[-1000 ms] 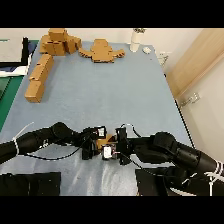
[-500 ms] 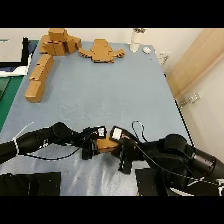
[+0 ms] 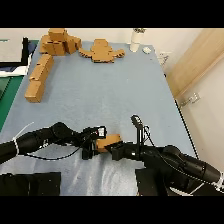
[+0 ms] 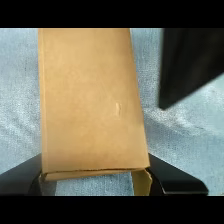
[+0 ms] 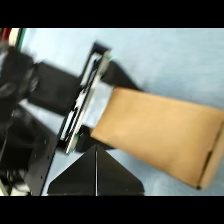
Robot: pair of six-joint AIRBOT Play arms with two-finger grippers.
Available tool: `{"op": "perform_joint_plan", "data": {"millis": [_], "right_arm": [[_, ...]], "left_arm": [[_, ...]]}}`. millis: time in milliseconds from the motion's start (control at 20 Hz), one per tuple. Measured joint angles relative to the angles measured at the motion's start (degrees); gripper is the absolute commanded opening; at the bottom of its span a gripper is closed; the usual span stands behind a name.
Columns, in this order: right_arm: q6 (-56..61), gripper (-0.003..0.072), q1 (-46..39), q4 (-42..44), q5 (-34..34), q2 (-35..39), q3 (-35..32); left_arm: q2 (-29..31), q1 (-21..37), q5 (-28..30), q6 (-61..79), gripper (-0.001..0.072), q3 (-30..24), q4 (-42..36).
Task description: Fold the box.
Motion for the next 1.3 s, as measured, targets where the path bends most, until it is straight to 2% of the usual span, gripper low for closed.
{"op": "perform_joint_plan", "data": {"millis": [350,1300], "right_arm": [[1.88,0.0000,-0.24,0.50,3.02,-3.32,-0.68],[2.05,0.0001,0.52,-1.33,2.62,-5.42,-1.92]], "left_arm": [[0.00,0.00,0.00,-0.02,0.0618,0.00,0.00],[-0.02,0.00,0.04,0.02,0.0618,0.00,0.11]]}}
